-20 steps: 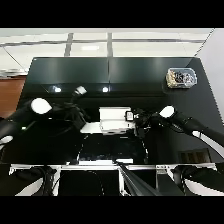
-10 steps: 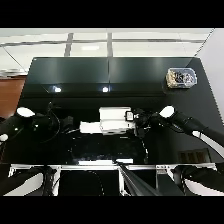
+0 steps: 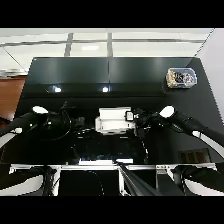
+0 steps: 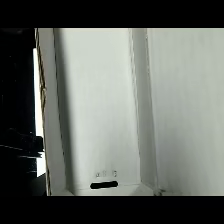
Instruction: Fold the box and place the chain.
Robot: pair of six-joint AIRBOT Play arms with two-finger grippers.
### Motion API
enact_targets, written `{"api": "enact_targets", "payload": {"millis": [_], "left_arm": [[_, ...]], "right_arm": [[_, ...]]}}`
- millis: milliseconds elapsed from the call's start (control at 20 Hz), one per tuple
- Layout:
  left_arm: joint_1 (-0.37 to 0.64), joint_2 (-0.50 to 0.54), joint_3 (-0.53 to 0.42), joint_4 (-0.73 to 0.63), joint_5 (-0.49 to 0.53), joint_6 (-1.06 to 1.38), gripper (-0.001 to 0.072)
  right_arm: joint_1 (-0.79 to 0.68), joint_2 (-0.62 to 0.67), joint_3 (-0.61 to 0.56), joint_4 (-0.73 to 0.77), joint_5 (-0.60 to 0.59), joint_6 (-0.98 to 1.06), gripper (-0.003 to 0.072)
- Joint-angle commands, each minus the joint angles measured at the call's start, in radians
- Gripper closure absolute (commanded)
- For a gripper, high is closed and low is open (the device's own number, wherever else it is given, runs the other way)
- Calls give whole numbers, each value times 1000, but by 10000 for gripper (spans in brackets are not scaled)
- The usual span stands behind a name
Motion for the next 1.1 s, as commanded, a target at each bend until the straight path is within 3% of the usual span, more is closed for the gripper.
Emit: {"api": "enact_targets", "payload": {"millis": [0, 300, 600, 1050], "left_arm": [[-25, -7, 39, -18, -53, 5, 146], [-141, -7, 99, 16, 13, -119, 169], [-249, -7, 211, 308, 54, -497, 177], [-336, -7, 288, 373, 126, -647, 177]], "right_arm": [[1, 0, 0, 0, 0, 0, 269], [1, 0, 0, 0, 0, 0, 269], [1, 0, 0, 0, 1, 0, 269], [1, 0, 0, 0, 1, 0, 269]]}}
